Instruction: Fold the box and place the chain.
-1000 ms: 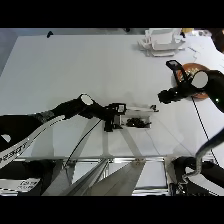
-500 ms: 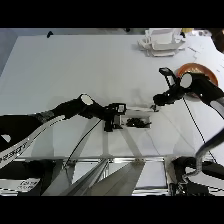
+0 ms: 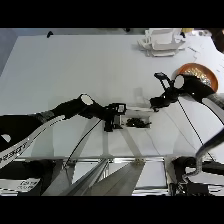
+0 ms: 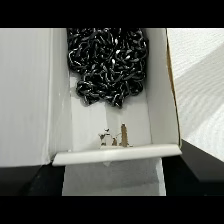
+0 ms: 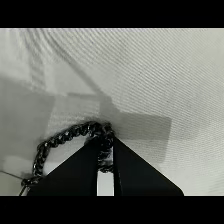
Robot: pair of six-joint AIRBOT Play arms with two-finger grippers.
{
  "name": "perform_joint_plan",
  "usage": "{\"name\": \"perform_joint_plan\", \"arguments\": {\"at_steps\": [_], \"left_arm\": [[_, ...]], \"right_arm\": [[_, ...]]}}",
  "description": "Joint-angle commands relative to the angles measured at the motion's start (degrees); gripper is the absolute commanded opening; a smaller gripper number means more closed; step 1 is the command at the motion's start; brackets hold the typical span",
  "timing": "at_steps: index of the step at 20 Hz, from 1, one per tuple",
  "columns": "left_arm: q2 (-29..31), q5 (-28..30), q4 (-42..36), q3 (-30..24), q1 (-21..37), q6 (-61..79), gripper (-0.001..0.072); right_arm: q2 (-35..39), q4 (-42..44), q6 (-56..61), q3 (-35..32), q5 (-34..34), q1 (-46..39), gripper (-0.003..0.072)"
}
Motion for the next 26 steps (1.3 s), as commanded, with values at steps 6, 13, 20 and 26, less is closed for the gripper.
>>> {"name": "perform_joint_plan", "arguments": {"at_steps": [6, 13, 20, 26], "left_arm": [[0.0, 0.0, 0.0, 0.0, 0.0, 0.0, 0.0014], [0.0, 0.0, 0.0, 0.0, 0.0, 0.0, 0.0014], [0.0, 0.0, 0.0, 0.0, 0.0, 0.0, 0.0014], [0.0, 0.0, 0.0, 0.0, 0.0, 0.0, 0.0014]], "right_arm": [[11.5, -4.9, 0.5, 0.0, 0.7, 0.5, 0.0016], [27.8, 0.6, 0.1, 0.0, 6.3, 0.5, 0.0016], [42.2, 12.9, -4.8, 0.0, 16.6, 0.5, 0.0016], [44.3, 34.6, -14.7, 0.0, 14.8, 0.5, 0.0016]]}}
